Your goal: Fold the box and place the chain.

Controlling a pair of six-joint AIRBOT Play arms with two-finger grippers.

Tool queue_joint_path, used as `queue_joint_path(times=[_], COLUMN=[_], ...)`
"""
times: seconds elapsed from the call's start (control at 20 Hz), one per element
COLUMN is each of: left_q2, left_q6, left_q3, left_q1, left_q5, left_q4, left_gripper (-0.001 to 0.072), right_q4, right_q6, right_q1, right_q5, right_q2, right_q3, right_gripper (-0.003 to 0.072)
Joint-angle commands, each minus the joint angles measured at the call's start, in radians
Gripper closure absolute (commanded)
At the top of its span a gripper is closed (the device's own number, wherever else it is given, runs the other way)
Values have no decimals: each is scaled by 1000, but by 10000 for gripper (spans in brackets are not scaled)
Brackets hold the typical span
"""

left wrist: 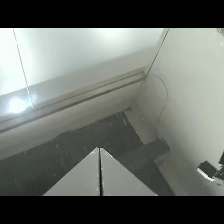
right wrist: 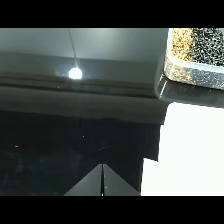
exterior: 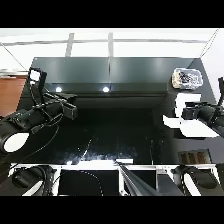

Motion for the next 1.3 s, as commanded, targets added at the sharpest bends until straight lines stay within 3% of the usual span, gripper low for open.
queue_joint_path(times=[0.0,0.75,0.9,1.0,1.05,1.1,1.15,1.2,1.25], left_q2=[-1,-1,-1,-2,-6,-18,-35,-56,-70], left_q6=[0,0,0,0,0,0,0,-1,0], left_q3=[0,0,0,0,0,0,0,0,0], left_q1=[0,0,0,0,0,2,2,3,9], left_q5=[0,1,6,78,108,137,167,190,190], left_q4=[0,0,0,0,1,10,10,9,13], left_gripper=[679,679,679,679,678,602,243,6,4], right_q4=[0,38,58,87,82,71,63,59,60], right_q6=[0,3,1,0,0,1,1,1,11], right_q1=[1,1,1,1,1,0,0,-1,-2], right_q5=[0,-4,-119,-159,-176,-181,-179,-165,-137], right_q2=[0,0,0,0,-5,-13,-30,-53,-83], right_q3=[0,0,0,0,0,0,-1,-1,-1], right_gripper=[668,668,668,667,600,181,-34,-34,-34])
